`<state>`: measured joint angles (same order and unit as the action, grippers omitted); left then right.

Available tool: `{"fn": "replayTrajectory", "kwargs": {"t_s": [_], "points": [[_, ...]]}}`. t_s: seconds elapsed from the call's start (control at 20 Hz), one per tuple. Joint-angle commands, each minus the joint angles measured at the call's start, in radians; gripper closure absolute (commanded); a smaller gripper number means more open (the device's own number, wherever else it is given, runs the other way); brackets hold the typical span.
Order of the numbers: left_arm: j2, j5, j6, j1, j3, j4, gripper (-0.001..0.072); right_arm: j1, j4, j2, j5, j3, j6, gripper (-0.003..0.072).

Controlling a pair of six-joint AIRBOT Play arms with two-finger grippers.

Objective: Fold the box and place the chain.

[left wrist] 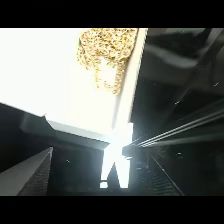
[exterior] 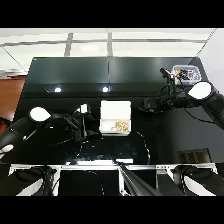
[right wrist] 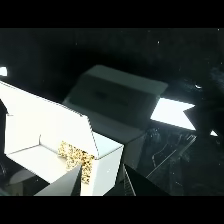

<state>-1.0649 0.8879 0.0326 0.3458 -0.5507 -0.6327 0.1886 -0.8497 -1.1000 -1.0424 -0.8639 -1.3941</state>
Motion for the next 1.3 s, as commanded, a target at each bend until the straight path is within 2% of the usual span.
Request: {"fn": "replayTrajectory", "kwargs": {"t_s": [0.0,0.15,0.4,0.6,1.25], "points": [[-0.123,-0.038,0.151,0.01,-0.048,0.008,-0.0006,0.0,0.0,0.0,0.011,0.001,-0.001,0.0378],[-0.203,-0.037,0.15,0.019,-0.074,0.008,-0.0005,0.0,0.0,0.0,0.011,0.001,0.0,0.0378],[-0.246,-0.044,0.161,0.05,-0.076,0.021,-0.0003,0.0,0.0,0.0,0.019,0.001,0.0,0.0378],[-0.252,-0.076,0.17,0.055,-0.077,0.072,-0.0003,0.0,0.0,0.0,0.018,0.001,0.0,0.0378],[-0.264,-0.066,0.186,0.064,-0.088,0.069,-0.0002,0.0,-0.001,0.0,0.057,0.001,0.0,0.0378]]}}
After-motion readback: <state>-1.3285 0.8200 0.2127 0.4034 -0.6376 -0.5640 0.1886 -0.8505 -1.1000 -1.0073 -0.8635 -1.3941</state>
